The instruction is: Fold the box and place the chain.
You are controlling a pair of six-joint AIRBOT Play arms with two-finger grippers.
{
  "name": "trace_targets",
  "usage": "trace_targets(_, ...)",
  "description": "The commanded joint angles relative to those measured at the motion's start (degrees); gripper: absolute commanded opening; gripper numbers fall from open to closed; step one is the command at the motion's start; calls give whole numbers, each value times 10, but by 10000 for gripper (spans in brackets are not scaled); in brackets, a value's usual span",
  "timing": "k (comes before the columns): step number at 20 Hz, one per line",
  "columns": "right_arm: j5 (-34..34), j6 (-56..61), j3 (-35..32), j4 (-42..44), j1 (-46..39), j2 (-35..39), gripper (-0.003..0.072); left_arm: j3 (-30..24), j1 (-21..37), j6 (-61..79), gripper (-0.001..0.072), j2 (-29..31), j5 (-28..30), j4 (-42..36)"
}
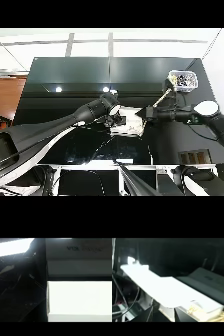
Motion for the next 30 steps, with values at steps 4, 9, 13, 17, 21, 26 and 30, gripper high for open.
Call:
trace_targets(4, -19, 21, 37, -129, -206, 0, 318, 1, 0, 0, 32, 0, 0, 0)
trace_targets(9, -198, 97, 54, -203, -220, -92, 642, 1, 0, 0, 33, 0, 0, 0)
trace_targets(13, -204, 123, 159, -149, -217, -240, 641, 1, 0, 0, 32, 0, 0, 2)
trace_targets(17, -187, 147, 247, -149, -187, -348, 640, 1, 0, 0, 32, 0, 0, 1)
trace_targets(21, -186, 162, 294, -150, -168, -402, 615, 1, 0, 0, 33, 0, 0, 0)
trace_targets(26, -170, 164, 296, -151, -168, -406, 107, 1, 0, 0, 32, 0, 0, 0)
trace_targets(30, -116, 164, 298, -150, -169, -394, 17, 1, 0, 0, 33, 0, 0, 0)
